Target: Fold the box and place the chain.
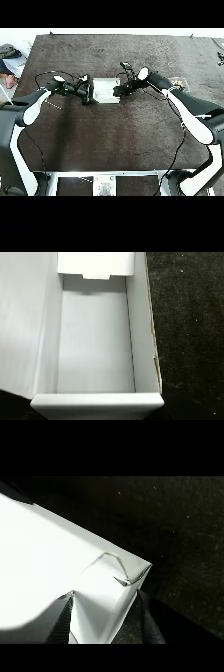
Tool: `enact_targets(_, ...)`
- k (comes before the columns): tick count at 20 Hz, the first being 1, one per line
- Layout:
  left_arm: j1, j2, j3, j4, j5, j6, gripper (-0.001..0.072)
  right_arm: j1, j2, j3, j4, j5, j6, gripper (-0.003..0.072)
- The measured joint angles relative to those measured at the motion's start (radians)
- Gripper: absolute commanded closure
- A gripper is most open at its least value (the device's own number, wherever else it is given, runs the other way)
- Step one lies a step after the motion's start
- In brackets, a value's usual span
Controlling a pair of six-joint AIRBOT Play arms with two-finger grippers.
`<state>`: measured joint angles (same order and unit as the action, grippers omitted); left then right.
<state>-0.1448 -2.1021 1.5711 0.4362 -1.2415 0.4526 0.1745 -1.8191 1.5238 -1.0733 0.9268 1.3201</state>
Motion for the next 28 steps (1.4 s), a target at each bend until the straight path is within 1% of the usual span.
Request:
enact_targets(7,0.000,0.000,0.000,0.000,0.000,0.000,0.0303,0.034,-0.005,0.048,-0.124,0.006,0.089,0.0247)
enact_targets(11,0.000,0.000,0.000,0.000,0.000,0.000,0.0303,0.053,-0.056,0.128,-0.179,0.080,0.132,0.0247)
enact_targets(16,0.000,0.000,0.000,0.000,0.000,0.000,0.0303,0.092,-0.122,0.255,-0.302,0.200,0.224,0.0247)
enact_targets(20,0.000,0.000,0.000,0.000,0.000,0.000,0.0303,0.102,-0.140,0.294,-0.357,0.245,0.317,0.0247)
enact_targets(25,0.000,0.000,0.000,0.000,0.000,0.000,0.0303,0.109,-0.149,0.305,-0.402,0.257,0.429,0.0248)
enact_targets(26,0.000,0.000,0.000,0.000,0.000,0.000,0.0303,0.111,-0.152,0.306,-0.406,0.259,0.446,0.0261)
enact_targets(27,0.000,0.000,0.000,0.000,0.000,0.000,0.0303,0.113,-0.155,0.307,-0.410,0.259,0.460,0.0336)
enact_targets(28,0.000,0.000,0.000,0.000,0.000,0.000,0.0303,0.114,-0.159,0.307,-0.412,0.259,0.473,0.0336)
